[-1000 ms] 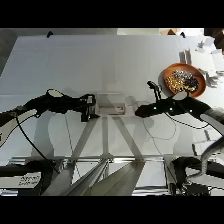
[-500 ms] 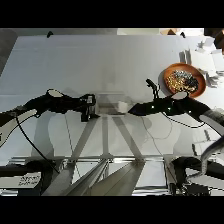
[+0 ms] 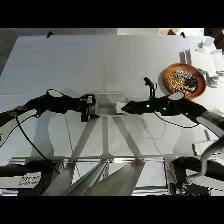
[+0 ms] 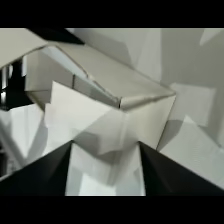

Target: Fold the box and place the chain.

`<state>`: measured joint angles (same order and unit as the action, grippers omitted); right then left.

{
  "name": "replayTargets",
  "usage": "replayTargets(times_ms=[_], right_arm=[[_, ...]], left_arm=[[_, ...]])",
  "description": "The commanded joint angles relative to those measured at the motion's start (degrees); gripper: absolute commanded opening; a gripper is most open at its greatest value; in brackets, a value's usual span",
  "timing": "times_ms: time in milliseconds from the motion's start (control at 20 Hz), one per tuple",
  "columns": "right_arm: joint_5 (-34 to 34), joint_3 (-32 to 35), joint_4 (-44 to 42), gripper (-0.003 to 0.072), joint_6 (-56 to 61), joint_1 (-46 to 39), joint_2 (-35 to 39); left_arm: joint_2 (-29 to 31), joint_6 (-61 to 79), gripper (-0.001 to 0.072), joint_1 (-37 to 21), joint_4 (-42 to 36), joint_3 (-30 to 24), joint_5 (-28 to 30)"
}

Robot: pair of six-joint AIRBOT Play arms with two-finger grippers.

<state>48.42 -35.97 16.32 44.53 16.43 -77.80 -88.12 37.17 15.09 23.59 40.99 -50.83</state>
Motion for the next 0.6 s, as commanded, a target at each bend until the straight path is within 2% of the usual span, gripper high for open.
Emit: replayTargets(times_ms=[0,200,400,550], right_arm=[[-6.1,-1.3,6.6,0.0525,1.2,3.4,0.0],[-13.4,-4.7,16.6,0.0525,13.8,7.3,0.0],[-13.2,-8.1,28.9,0.0524,32.0,10.1,0.0],[-13.1,-9.5,38.1,0.0524,41.4,12.6,0.0]], left_arm=[[0.0,0.0,0.0211,0.0,0.0,0.0,0.0],[0.0,0.0,0.0211,0.0,0.0,0.0,0.0],[0.0,0.0,0.0211,0.0,0.0,0.0,0.0],[0.0,0.0,0.0211,0.0,0.0,0.0,0.0]])
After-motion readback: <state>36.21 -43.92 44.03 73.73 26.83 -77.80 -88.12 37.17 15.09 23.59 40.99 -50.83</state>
